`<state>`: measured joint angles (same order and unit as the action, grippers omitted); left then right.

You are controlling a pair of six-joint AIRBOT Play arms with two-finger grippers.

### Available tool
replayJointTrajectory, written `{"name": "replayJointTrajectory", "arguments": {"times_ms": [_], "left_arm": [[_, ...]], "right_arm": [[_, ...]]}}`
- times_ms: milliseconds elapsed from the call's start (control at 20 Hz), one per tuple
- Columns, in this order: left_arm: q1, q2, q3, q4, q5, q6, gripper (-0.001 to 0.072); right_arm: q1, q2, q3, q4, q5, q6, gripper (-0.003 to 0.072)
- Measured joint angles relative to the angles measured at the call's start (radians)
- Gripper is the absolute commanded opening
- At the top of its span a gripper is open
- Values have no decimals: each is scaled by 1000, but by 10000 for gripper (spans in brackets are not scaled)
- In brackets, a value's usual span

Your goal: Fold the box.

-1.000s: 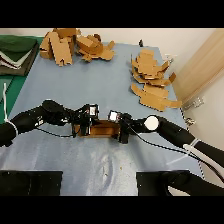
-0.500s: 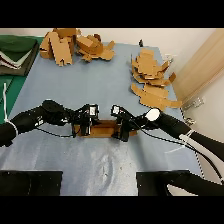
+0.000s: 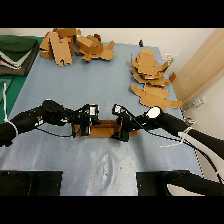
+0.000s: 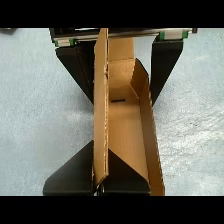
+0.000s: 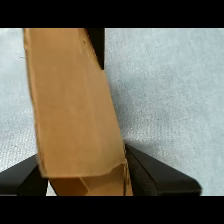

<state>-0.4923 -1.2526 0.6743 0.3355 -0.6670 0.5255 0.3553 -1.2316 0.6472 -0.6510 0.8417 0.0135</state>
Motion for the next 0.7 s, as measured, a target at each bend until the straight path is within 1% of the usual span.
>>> {"name": "replayJointTrajectory", "arguments": {"times_ms": [700], "left_arm": [[0,0,0,0,1,0,15]], "right_arm": [[-2,-13,2,-23,19,-12,707]]}}
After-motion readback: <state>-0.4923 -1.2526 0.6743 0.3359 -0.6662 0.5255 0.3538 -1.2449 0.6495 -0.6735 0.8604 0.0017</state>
